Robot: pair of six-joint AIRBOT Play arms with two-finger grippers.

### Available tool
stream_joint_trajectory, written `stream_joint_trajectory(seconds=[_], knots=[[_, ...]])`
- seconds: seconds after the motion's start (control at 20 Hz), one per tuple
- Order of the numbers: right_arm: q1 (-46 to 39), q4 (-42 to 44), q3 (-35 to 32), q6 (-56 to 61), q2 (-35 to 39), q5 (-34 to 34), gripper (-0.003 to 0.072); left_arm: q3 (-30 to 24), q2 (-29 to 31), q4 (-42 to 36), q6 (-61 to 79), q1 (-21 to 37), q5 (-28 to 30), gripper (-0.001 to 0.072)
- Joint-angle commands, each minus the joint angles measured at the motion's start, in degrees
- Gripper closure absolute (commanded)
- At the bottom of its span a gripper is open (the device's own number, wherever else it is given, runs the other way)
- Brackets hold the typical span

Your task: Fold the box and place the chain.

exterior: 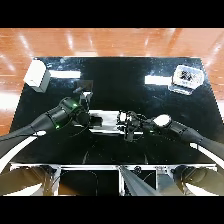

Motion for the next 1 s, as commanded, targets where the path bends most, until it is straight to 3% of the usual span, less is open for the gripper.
stream_joint_trajectory(seconds=[0.0, 0.2, 0.35, 0.4, 0.45, 0.6, 0.8, 0.95], knots=[[0.0, 0.0, 0.0, 0.1, 0.0, 0.0, 0.0497, 0.0, 0.0, 0.0, 0.0, 0.0, 0.0, 0.069], [-2.3, -0.5, 0.0, 4.3, 1.0, 1.7, 0.0497, 0.0, 0.0, 0.0, 0.0, 0.0, 0.3, 0.069], [-6.6, -5.2, 0.0, 9.1, 1.4, 7.8, 0.0498, 0.0, 0.0, 0.0, 0.0, 0.0, 0.2, 0.069], [-8.4, -7.0, 0.0, 11.8, 1.8, 10.5, 0.06, 0.0, 0.0, 0.0, 0.0, 0.0, 0.2, 0.069], [-10.2, -8.1, 0.0, 15.2, 2.0, 13.3, 0.0647, 0.0, 0.0, 0.0, 0.0, 0.0, 0.2, 0.069], [-16.1, -8.4, 0.0, 34.8, 2.0, 20.6, 0.0648, 0.0, 0.0, 0.0, 0.0, 0.0, 0.0, 0.069], [-23.0, -7.7, 0.0, 41.5, 2.0, 34.5, 0.0649, 0.0, 0.0, 0.1, 0.0, 0.0, -0.1, 0.069], [-29.1, -8.5, 0.2, 60.8, 2.1, 42.1, 0.0648, 0.0, 0.0, 0.2, 0.0, 0.0, -0.1, 0.069]])
